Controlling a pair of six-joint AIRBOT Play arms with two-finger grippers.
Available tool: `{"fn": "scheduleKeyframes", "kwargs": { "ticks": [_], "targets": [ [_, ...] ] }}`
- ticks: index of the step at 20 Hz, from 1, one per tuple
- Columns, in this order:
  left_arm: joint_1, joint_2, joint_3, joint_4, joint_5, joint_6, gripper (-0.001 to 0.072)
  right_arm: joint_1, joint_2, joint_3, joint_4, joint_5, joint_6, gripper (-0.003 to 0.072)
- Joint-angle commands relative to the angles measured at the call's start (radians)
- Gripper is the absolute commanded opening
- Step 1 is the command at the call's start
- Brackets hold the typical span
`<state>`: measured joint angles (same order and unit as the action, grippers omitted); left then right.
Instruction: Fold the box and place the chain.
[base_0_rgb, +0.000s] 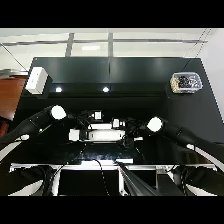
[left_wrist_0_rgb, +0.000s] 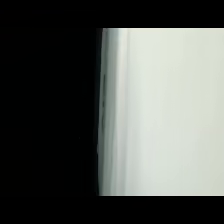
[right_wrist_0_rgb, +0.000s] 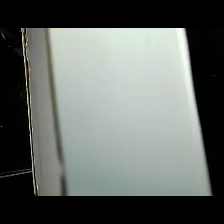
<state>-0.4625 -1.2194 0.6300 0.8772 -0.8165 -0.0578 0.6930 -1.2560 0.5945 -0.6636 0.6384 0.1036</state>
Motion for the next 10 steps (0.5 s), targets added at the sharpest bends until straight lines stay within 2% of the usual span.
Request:
{"fn": "scheduleKeyframes", "kwargs": {
  "ticks": [1,10],
  "targets": [
    [-0.001,0.001,0.001,0.001,-0.006,0.001,0.003,0.009,-0.014,0.0,0.001,-0.015,-0.007,0.0699],
    [-0.001,0.001,0.001,0.001,-0.007,0.001,0.003,0.014,-0.019,-0.001,-0.018,-0.015,-0.007,0.0691]
  ]
}}
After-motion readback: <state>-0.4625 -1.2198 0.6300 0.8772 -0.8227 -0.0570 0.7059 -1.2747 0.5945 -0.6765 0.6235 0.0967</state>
